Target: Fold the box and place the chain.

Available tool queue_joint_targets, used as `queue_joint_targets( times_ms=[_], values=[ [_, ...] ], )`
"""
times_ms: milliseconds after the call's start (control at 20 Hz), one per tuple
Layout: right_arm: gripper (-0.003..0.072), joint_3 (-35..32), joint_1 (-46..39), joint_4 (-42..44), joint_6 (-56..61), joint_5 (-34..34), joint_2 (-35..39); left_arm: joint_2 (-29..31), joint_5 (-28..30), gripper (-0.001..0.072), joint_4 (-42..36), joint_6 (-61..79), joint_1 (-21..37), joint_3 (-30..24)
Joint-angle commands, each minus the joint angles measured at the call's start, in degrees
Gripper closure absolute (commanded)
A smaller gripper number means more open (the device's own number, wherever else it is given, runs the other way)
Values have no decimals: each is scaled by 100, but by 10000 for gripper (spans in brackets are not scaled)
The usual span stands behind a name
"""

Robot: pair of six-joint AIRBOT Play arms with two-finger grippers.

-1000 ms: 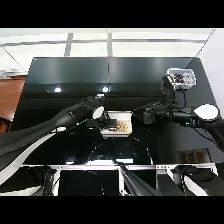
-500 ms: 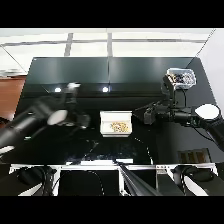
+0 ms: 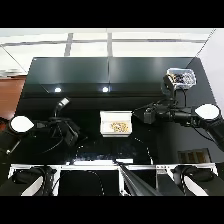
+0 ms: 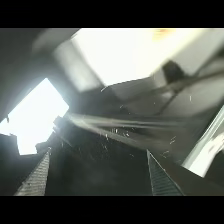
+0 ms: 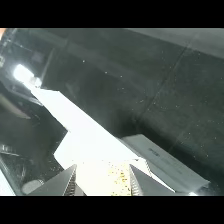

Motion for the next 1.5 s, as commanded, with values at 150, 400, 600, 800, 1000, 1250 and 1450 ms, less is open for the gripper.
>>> queue_joint_targets(
  times_ms=[150,400,600,800,1000,1250,1450],
  values=[
    [304,-2,-2,4,170,2,-4,-413,1362,-4,-1056,4721,-684,-221],
    [303,-2,-2,4,190,7,-4,-1344,1366,-4,-2063,5554,-745,-186],
    [303,-2,-2,4,190,4,-4,-1751,1497,-4,-2131,5429,-745,-68],
    [303,-2,-2,4,190,7,-4,-2079,1502,-4,-2096,5193,-765,245],
    [303,-2,-2,2,190,4,-4,-2264,1502,-4,-1635,4909,-1019,435],
    [304,-2,-2,-2,188,31,-4,-2461,1534,-4,-1593,4896,-1224,649],
    [303,-4,9,-4,188,28,-4,-2579,1534,-3,-1585,4898,-1360,776]
  ],
)
